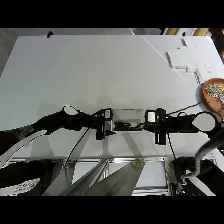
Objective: Fold the box and place the chain.
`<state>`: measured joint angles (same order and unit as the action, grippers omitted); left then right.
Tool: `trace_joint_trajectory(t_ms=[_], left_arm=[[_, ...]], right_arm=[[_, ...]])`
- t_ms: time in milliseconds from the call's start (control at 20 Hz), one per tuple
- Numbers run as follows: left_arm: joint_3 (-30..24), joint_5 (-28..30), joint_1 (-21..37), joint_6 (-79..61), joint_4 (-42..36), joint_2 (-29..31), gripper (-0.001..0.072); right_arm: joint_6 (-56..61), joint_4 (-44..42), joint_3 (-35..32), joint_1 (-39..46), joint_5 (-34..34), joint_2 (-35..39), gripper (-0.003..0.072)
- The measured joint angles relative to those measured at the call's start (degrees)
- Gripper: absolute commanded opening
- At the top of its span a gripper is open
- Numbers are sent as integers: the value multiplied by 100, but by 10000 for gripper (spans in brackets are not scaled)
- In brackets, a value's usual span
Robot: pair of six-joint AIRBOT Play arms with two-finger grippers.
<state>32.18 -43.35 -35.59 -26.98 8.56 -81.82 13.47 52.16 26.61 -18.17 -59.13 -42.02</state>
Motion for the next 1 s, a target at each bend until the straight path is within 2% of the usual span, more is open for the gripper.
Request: trace_joint_trajectory(t_ms=[200, 400, 700, 850, 900, 1000], left_arm=[[0, 0, 0, 0, 0, 0, 211], [0, 0, 0, 0, 0, 0, 211], [0, 0, 0, 0, 0, 0, 211], [0, 0, 0, 0, 0, 0, 211], [0, 0, 0, 0, 0, 0, 211], [0, 0, 0, 0, 0, 0, 211]], right_arm=[[118, -1270, -2, -76, 195, 83, 15], [140, -2216, -2, -612, 994, 50, 15], [151, -2640, -2, -1749, 2430, -577, 15], [151, -2697, -2, -2065, 2855, -1016, 17], [151, -2697, -2, -2122, 2938, -1154, 59], [155, -2697, -2, -2192, 3036, -1349, 307]])
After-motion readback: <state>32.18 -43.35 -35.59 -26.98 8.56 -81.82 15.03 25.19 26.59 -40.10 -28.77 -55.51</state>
